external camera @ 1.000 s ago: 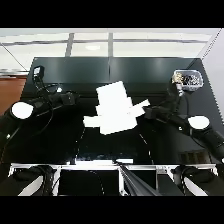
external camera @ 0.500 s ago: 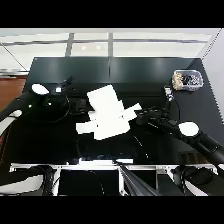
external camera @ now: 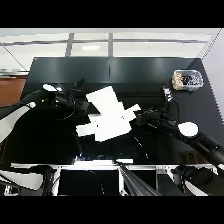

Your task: Fold the box and place the chain.

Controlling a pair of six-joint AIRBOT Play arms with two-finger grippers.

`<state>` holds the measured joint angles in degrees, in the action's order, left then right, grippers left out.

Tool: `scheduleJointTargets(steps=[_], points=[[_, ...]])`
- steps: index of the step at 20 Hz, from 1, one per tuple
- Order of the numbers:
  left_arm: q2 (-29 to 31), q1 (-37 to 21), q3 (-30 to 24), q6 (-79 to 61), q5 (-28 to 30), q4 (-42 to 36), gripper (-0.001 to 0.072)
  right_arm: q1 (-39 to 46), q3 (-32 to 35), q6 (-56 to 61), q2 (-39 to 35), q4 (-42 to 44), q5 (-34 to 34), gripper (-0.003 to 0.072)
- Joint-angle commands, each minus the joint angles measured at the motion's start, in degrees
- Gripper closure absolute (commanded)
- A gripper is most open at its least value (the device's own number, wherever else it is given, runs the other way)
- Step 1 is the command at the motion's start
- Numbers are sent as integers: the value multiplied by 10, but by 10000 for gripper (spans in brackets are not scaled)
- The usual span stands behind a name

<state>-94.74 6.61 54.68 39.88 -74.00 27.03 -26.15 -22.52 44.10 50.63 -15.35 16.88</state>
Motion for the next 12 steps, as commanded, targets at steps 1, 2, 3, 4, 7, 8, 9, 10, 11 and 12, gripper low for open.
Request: scheduleJointTargets(steps=[1, 2, 3, 4, 7, 8, 9, 10, 11, 12], points=[[-14, 6, 17, -101, -43, 6, 270, 0, 0, 0, 0, 3, 0, 664], [-14, 8, 21, -101, -42, 6, 311, 0, 0, 1, 0, 3, 0, 664], [-14, 8, 22, -101, -37, 7, 311, 0, 0, 0, 0, 3, 0, 665], [-15, 9, 22, -101, -35, 10, 341, 0, 0, 0, 0, 3, 0, 664], [-16, 12, 22, -101, -38, 31, 399, 0, 0, 0, 0, 1, 0, 665], [-16, 13, 22, -102, -41, 42, 479, 0, 0, 0, 0, 1, -1, 664], [-16, 16, 23, -103, -45, 57, 559, 0, 0, 0, 0, 1, -2, 664], [-16, 19, 23, -113, -47, 64, 629, 0, 0, 0, 0, 2, -4, 664], [-16, 22, 23, -124, -48, 66, 681, 0, 0, 0, 0, 1, -7, 663], [-15, 27, 24, -136, -46, 67, 682, 0, 0, 0, -1, 1, -15, 595]])
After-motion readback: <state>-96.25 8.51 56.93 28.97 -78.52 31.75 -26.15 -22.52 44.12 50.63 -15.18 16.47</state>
